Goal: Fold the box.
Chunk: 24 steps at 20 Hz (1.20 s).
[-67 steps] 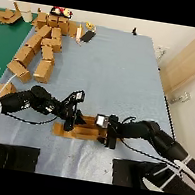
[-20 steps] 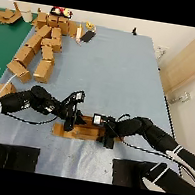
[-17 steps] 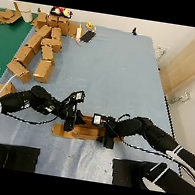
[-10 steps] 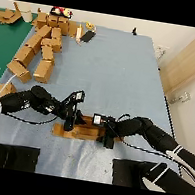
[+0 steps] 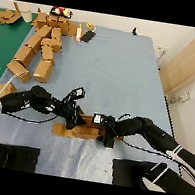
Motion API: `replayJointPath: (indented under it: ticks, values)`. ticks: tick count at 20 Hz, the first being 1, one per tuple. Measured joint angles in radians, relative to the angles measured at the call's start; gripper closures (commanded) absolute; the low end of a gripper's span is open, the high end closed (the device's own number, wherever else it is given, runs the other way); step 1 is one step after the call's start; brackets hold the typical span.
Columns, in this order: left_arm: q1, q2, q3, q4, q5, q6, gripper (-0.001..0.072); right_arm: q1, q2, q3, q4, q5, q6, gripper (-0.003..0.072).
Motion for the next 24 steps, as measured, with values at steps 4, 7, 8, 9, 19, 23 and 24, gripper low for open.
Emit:
replayJointPath:
  ticks: [4, 7, 8, 9, 19, 23, 24]
  values:
    - [0.0, 0.021, 0.001, 0.029, 0.007, -0.08, 0.0159, 0.0, 0.0, 0.0, 0.0, -0.001, 0.0, 0.0212]
    - [0.034, 0.09, 0.001, 0.161, 0.006, -0.243, 0.0159, 0.0, 0.0, 0.0, 0.0, -0.005, 0.0, 0.0212]
    - [0.053, 0.126, 0.001, 0.235, -0.003, -0.328, 0.0161, 0.0, 0.0, 0.0, 0.0, -0.006, 0.0, 0.0212]
    - [0.071, 0.161, 0.001, 0.306, -0.02, -0.412, 0.021, 0.0, 0.0, 0.0, 0.0, -0.009, 0.0, 0.0212]
    - [-0.051, 0.28, -0.03, 0.309, -0.164, -1.018, 0.07, 0.0, 0.0, 0.0, 0.001, -0.035, 0.0, 0.0212]
    - [-0.06, 0.194, 0.004, 0.135, -0.05, -1.009, 0.07, 0.0, 0.0, 0.0, 0.001, -0.039, 0.0, 0.0212]
    - [-0.051, 0.167, 0.016, 0.109, -0.027, -1.004, 0.07, 0.0, 0.0, 0.0, 0.001, -0.039, 0.0, 0.0212]
